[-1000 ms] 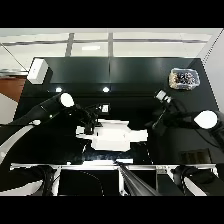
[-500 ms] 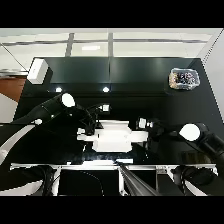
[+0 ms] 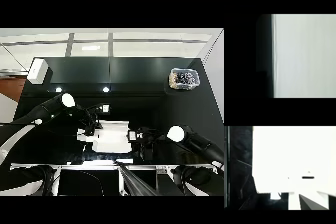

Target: Fold the box and place the chain.

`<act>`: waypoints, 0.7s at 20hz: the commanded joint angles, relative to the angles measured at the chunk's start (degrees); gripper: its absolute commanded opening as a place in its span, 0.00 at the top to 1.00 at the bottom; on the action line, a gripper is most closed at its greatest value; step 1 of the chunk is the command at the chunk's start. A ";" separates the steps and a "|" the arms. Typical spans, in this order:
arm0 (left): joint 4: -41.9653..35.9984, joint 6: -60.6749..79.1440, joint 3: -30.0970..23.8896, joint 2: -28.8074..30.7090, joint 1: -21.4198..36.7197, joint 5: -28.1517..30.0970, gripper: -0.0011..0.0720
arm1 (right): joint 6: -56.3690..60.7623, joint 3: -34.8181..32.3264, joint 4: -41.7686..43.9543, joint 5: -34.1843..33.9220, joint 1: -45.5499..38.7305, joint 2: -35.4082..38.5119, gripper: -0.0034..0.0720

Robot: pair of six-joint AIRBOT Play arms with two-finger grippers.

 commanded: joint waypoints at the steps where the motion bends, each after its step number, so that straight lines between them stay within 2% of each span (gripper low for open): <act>1: -0.02 0.00 0.04 -0.02 0.04 0.00 0.95 | -4.09 -0.02 3.63 -2.16 1.81 -1.92 0.01; 10: -0.04 -0.02 0.04 -0.02 0.04 0.00 0.95 | -4.09 -0.02 4.46 -6.60 6.99 -3.87 0.01; 14: -0.04 -0.02 0.04 -0.02 0.04 -0.24 0.95 | -4.00 -0.02 5.99 -10.99 8.17 -4.46 0.02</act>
